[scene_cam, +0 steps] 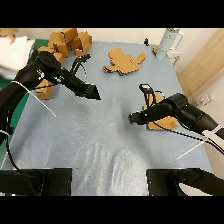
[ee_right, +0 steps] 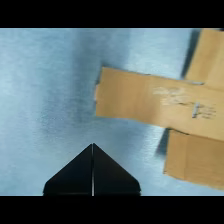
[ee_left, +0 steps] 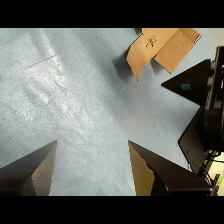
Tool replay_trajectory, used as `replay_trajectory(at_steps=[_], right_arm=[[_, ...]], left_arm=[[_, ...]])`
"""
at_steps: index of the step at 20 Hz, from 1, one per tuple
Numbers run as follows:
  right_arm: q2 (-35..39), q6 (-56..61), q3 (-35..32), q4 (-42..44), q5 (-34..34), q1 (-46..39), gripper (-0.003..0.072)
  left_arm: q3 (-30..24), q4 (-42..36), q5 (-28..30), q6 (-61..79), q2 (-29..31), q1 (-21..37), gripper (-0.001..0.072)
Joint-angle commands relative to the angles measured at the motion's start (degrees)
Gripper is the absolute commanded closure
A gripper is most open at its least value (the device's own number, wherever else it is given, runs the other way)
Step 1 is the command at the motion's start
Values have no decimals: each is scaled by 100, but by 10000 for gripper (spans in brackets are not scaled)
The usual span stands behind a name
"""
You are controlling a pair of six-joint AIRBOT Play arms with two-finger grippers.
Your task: Fold the box.
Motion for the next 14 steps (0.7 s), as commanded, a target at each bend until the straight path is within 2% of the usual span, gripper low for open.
replay_trajectory(at_steps=[1, 3, 4, 5, 6, 7, 8, 9, 11, 13, 14], right_arm=[[-44, 63, 4, 308, 46, 109, 684], [-44, 66, 11, 372, -76, 109, 674], [-44, 66, 50, 249, -219, 94, 616], [-44, 85, 151, -39, -444, 28, 481], [-44, 186, 302, -422, -734, -114, 394], [-44, 278, 498, -949, -1062, -365, 381], [-48, 278, 678, -1464, -1303, -699, 381], [-48, 146, 839, -1832, -1434, -1172, 311], [-70, -732, 1056, -1836, -1451, -2334, 300], [-212, -1464, 1191, -1722, -1445, -3600, 156], [-330, -1821, 1226, -1668, -1410, -4238, 156]], left_arm=[[7, 0, 0, 2, -4, 7, 35], [7, 0, 0, 2, -4, 7, 35], [7, 0, 0, 2, -4, 7, 35], [7, 0, 0, 2, -4, 7, 35], [7, 0, 0, 2, -4, 7, 35], [7, 0, 0, 2, -4, 7, 35], [7, 2, 0, 2, -4, 7, 35], [7, 0, 0, 2, -4, 7, 35], [7, 0, 0, 2, -4, 7, 35], [7, 0, 0, 2, -4, 7, 35], [7, -7, 92, 50, -4, 4, 35]])
